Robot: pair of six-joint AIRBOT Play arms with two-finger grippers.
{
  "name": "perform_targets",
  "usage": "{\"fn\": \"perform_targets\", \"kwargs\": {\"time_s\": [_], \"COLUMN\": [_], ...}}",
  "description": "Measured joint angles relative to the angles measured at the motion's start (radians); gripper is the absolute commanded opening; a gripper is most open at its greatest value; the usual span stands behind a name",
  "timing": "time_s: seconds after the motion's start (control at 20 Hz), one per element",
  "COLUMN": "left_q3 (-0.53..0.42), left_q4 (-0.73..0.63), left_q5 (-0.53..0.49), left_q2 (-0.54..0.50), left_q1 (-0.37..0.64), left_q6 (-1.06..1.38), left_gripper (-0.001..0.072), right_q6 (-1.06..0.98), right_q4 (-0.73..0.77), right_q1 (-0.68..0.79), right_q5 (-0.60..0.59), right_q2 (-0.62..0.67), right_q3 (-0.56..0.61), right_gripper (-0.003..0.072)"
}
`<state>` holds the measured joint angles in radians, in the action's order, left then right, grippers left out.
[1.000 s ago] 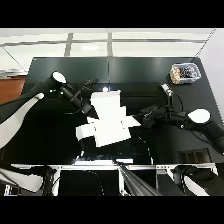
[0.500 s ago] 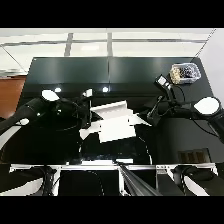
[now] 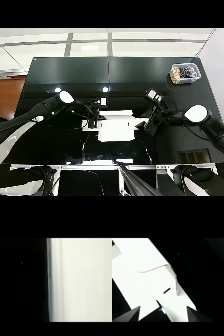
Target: Fold the box and place the chain.
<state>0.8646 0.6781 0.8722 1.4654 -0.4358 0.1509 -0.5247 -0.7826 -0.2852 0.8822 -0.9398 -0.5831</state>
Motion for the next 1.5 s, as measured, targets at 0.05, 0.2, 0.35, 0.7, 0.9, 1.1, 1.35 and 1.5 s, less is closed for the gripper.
{"fn": "perform_targets", "kwargs": {"time_s": [0.05,0.2,0.35,0.7,0.9,1.1,1.35,1.5], "left_q3": [0.004,0.01,0.012,0.013,0.014,0.014,0.014,0.014], "left_q4": [0.004,0.013,0.018,0.02,0.02,0.021,0.021,0.023], "left_q5": [0.0,0.0,-0.001,-0.002,-0.007,-0.007,-0.006,-0.001], "left_q2": [0.007,0.018,0.022,0.025,0.033,0.036,0.036,0.036], "left_q1": [-0.002,-0.005,-0.006,-0.006,-0.006,-0.006,-0.006,-0.007], "left_q6": [-0.001,-0.004,-0.004,-0.007,-0.006,-0.006,-0.004,-0.003], "left_gripper": [0.0027,0.0027,0.0027,0.0027,0.0028,0.0027,0.0028,0.0027], "right_q6": [-0.009,-0.018,0.105,0.396,0.445,0.47,0.491,0.491], "right_q4": [-0.027,-0.086,-0.116,-0.163,-0.143,-0.088,-0.031,-0.015], "right_q1": [-0.015,-0.065,-0.114,-0.138,-0.151,-0.182,-0.24,-0.245], "right_q5": [-0.01,-0.023,-0.04,-0.027,-0.047,-0.068,-0.159,-0.206], "right_q2": [-0.008,-0.038,-0.072,-0.127,-0.154,-0.19,-0.215,-0.203], "right_q3": [0.009,0.023,0.028,0.029,0.029,0.029,0.029,0.011], "right_gripper": [0.0711,0.071,0.0709,0.0702,0.0702,0.0702,0.0702,0.0702]}}
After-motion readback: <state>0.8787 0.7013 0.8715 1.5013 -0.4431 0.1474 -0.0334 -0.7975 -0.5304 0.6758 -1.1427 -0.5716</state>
